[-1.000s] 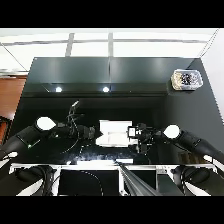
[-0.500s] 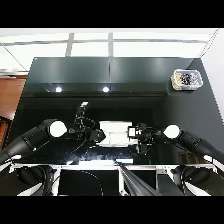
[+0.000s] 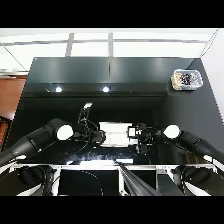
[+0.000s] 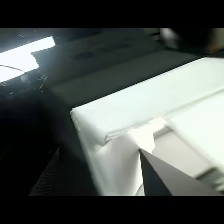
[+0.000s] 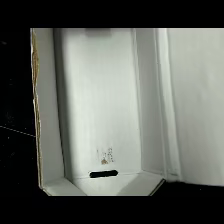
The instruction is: Fold the box and place the chain.
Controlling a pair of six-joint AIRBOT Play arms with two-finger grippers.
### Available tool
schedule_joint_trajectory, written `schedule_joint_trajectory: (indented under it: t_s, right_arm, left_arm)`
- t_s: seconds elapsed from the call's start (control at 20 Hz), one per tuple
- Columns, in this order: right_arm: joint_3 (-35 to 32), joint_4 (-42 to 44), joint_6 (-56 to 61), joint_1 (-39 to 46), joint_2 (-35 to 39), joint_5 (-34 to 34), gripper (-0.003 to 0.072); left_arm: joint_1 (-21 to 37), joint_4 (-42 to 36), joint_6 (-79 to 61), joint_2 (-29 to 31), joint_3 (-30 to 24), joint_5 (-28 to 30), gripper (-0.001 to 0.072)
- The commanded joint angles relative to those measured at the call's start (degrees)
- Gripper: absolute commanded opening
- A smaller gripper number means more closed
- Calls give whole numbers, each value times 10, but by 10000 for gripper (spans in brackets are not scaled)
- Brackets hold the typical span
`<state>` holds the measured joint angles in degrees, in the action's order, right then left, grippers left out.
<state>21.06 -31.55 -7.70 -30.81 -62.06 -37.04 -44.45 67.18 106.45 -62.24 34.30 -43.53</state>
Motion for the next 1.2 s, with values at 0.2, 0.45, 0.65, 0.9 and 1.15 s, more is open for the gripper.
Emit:
schedule_joint_trajectory:
  t_s: [0.2,0.45,0.65,0.9,1.15]
  right_arm:
    - [0,0,0,0,0,0,500]
    - [0,0,0,0,0,0,500]
    - [0,0,0,0,0,0,500]
    - [0,0,0,0,0,0,500]
    - [0,0,0,0,0,0,500]
  left_arm:
    - [-92,195,249,-121,146,-150,578]
    - [-118,226,314,-153,187,-173,467]
    - [-118,224,328,-160,187,-182,327]
    - [-118,223,333,-174,187,-185,325]
    - [-118,218,333,-175,187,-182,248]
